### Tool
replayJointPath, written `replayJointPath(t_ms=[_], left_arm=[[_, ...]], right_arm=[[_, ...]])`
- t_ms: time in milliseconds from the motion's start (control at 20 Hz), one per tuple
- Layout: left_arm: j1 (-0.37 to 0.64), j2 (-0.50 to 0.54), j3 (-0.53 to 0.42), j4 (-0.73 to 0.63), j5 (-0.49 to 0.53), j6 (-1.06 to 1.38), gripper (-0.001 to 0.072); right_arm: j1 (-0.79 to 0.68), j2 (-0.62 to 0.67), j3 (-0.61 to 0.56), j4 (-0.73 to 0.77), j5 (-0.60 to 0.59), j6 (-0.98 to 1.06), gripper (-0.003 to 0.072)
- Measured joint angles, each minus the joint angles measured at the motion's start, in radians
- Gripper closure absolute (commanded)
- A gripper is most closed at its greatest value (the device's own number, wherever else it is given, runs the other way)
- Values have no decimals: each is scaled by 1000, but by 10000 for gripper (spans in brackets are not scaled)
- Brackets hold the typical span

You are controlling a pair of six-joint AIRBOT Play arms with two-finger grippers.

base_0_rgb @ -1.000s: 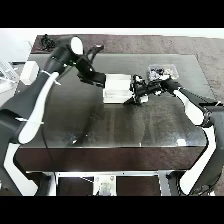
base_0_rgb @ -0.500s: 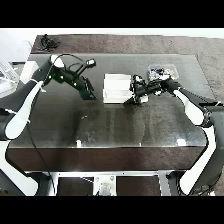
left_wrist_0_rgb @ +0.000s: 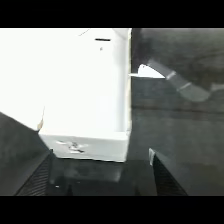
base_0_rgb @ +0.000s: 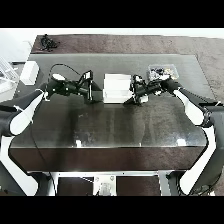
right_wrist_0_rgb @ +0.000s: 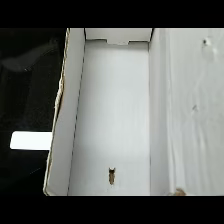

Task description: Fold the box and place the chain.

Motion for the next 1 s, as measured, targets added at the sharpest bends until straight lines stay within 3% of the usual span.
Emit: replayJointPath(t_ms=[500,1000], left_arm=[[10,-22,8,-40,40,-37,-11],[23,-113,216,130,-112,-195,-11]], right_arm=[[0,0,0,1,-1,0,105],[0,0,0,0,0,0,105]])
